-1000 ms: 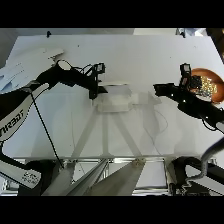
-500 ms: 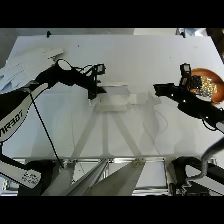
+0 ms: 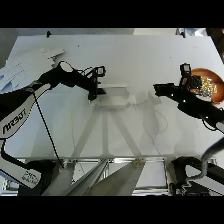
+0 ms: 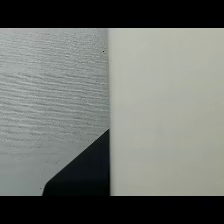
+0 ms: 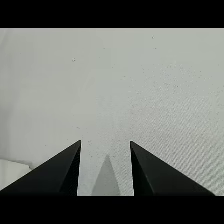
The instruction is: Fold the box and place the chain.
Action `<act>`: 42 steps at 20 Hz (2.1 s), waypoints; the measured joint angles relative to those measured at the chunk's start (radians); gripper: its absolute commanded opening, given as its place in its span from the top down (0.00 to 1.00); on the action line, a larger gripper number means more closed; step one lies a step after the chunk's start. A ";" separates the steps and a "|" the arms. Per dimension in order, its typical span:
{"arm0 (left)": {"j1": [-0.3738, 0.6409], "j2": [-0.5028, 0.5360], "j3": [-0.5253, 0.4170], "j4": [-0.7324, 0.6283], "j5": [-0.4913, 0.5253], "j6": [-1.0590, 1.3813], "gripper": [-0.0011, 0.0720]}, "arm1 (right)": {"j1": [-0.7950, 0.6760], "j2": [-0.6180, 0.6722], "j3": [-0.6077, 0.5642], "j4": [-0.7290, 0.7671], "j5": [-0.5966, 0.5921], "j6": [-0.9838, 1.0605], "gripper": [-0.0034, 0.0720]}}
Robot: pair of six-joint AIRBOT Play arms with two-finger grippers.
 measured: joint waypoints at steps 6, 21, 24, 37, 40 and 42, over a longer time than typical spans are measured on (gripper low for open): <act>0.000 -0.001 0.000 -0.009 -0.040 0.021 0.98 | 0.000 0.000 0.000 0.000 0.000 0.000 0.51; 0.000 -0.030 0.001 -0.026 -0.042 0.012 0.98 | 0.000 0.000 0.000 0.000 0.000 0.000 0.51; 0.000 -0.032 0.000 -0.023 -0.042 0.009 0.97 | 0.000 0.000 0.000 0.000 0.000 0.000 0.51; 0.000 -0.032 0.001 -0.017 -0.043 0.012 0.97 | 0.000 0.000 0.000 0.000 0.000 0.000 0.51; 0.000 -0.032 0.000 -0.016 -0.043 0.012 0.97 | 0.000 0.000 0.000 0.000 0.000 0.000 0.51; 0.000 -0.032 0.001 -0.016 -0.043 0.012 0.97 | 0.000 0.000 0.000 0.000 0.000 0.000 0.51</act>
